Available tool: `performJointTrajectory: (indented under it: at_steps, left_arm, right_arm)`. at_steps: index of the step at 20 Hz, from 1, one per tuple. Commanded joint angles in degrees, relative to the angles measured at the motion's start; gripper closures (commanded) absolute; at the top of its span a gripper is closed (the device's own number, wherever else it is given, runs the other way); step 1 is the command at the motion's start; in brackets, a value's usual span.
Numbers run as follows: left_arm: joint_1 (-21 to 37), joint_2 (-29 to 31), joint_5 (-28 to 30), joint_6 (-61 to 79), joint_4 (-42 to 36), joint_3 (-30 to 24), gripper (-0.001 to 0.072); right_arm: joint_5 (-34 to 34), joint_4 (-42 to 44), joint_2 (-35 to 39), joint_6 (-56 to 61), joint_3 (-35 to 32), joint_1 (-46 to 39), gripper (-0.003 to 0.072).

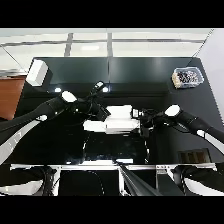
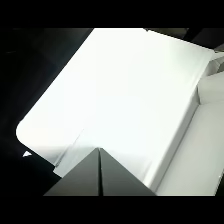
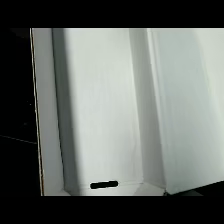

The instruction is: Fold the box and place the chain.

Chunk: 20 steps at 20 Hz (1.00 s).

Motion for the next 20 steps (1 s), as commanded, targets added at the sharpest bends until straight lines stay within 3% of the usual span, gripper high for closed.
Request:
performJointTrajectory:
  at_steps: [1, 5, 8, 10, 11, 12, 13, 16, 20]
  left_arm:
    - [1.73, 1.6, -4.61, -0.55, 3.3, 2.34, 0.0681]
    - [7.93, 11.85, -8.66, -7.67, 15.06, 2.43, 0.0682]
    - [11.23, 20.44, -10.51, -1.25, 13.44, -3.28, 0.068]
    - [10.86, 22.64, -14.19, 9.94, 13.42, -7.32, 0.0678]
    - [10.34, 22.53, -14.84, 14.99, 13.44, -9.14, 0.0585]
    - [9.62, 22.36, -13.05, 19.76, 13.4, -10.88, 0.0314]
    - [8.63, 22.01, -9.35, 26.05, 13.4, -12.59, -0.0005]
    - [5.18, 19.65, -0.94, 34.21, 14.36, -14.27, -0.0001]
    - [1.57, 15.58, 0.07, 39.26, 10.19, -14.14, 0.0]
  right_arm:
    - [-0.13, 0.0, -0.02, 0.02, 0.04, 0.0, 0.0497]
    - [-0.13, 0.0, -0.02, 0.02, 0.04, 0.0, 0.0497]
    - [-0.11, 0.0, -0.02, 0.02, 0.04, 0.0, 0.0497]
    - [-0.11, 0.0, -0.02, 0.02, 0.04, 0.0, 0.0497]
    - [-0.13, 0.0, -0.02, 0.02, 0.04, 0.0, 0.0497]
    - [-0.13, -0.02, -0.02, 0.02, 0.04, 0.0, 0.0497]
    - [-0.13, 0.0, -0.02, 0.02, 0.04, 0.0, 0.0496]
    - [-0.13, 0.0, -0.02, 0.02, 0.04, 0.0, 0.0497]
    - [-0.13, 0.0, -0.02, 0.02, 0.04, 0.0, 0.0497]
